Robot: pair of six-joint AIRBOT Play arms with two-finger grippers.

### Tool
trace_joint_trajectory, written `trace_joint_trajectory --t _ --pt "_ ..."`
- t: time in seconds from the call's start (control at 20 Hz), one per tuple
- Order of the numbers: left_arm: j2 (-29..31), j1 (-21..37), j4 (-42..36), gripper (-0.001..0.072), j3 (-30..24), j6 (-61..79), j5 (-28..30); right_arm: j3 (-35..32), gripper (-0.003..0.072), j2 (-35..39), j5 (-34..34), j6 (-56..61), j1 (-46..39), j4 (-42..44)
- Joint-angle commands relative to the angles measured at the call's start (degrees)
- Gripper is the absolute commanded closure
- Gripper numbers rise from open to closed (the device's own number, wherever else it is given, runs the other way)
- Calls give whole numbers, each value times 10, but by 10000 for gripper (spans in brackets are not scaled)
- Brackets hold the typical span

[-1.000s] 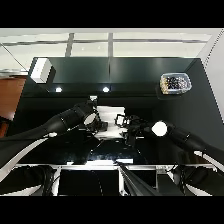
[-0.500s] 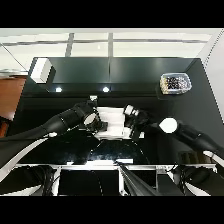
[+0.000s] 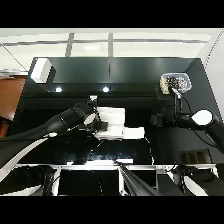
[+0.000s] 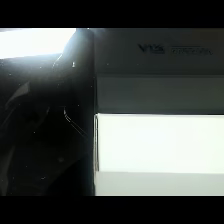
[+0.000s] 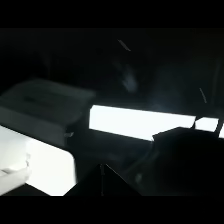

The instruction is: Fold the box and place the chain.

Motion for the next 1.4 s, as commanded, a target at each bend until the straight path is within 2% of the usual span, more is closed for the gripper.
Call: trace_joint_trajectory --t 0.0,0.1,0.3,0.4,0.5,0.55,0.6,0.65,0.75,0.8,1.0,1.15,1.25,1.35 --pt "-1 0 0 678 0 0 4 -34 659 -14 21 114 -29 6" --pt "-1 0 0 678 0 0 3 -39 659 -48 23 109 -15 35" --pt "-1 0 -3 678 0 0 4 -39 659 -115 -6 60 71 136" --pt "-2 0 -3 678 0 0 3 -38 659 -134 -30 23 105 193" --pt "-2 0 -3 678 0 0 3 -30 642 -134 -27 -3 115 215" --pt "-2 0 -3 678 0 0 3 -19 491 -134 -7 -14 115 214" --pt "-1 0 -3 678 0 0 1 -4 412 -134 13 -18 115 208" --pt "-2 0 -3 678 0 0 -2 9 369 -134 32 -19 115 200" --pt "-2 0 -2 678 0 0 -8 38 90 -134 69 -19 115 178" --pt "-2 0 -2 678 0 0 -8 50 66 -134 84 -19 115 167" --pt "-2 0 -2 678 0 0 -8 86 77 -134 108 -19 115 154" --pt "-2 0 -2 678 0 0 -8 89 79 -134 111 -14 118 152" --pt "-2 0 -2 678 0 0 -8 89 210 -134 109 -6 133 150" --pt "-2 0 -2 678 0 0 -8 89 210 -134 95 -3 157 148"
